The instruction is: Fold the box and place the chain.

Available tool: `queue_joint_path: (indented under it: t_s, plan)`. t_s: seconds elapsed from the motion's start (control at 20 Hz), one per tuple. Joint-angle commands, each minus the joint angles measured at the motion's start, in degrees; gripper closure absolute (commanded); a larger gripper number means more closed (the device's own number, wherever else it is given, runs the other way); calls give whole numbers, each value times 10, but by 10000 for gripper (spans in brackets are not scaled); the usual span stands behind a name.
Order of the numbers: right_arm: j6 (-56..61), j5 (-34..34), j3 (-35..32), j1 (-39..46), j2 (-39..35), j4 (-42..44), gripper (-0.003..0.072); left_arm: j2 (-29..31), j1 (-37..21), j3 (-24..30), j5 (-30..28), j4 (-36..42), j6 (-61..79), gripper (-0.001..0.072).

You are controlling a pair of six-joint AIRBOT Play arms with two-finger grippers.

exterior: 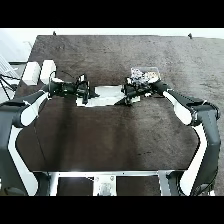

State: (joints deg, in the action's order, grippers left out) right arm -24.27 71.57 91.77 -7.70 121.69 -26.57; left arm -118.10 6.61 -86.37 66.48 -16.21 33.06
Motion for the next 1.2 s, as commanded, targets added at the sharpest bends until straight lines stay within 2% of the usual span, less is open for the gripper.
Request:
queue_joint_path:
  t_s: [0.0,0.7,0.75,0.8,0.85,1.15]
  plan:
    - [0,0,0,0,0,0,209,0,0,0,1,0,0,688]
    - [0,0,0,0,0,0,209,0,0,0,14,6,-1,686]
    - [0,0,0,0,0,0,209,1,0,0,26,6,0,642]
    - [0,0,0,0,0,0,209,1,0,-1,36,6,0,402]
    - [0,0,0,0,0,0,209,1,0,-1,36,6,-1,332]
    - [0,0,0,0,0,0,209,10,-11,-16,56,-3,-13,331]
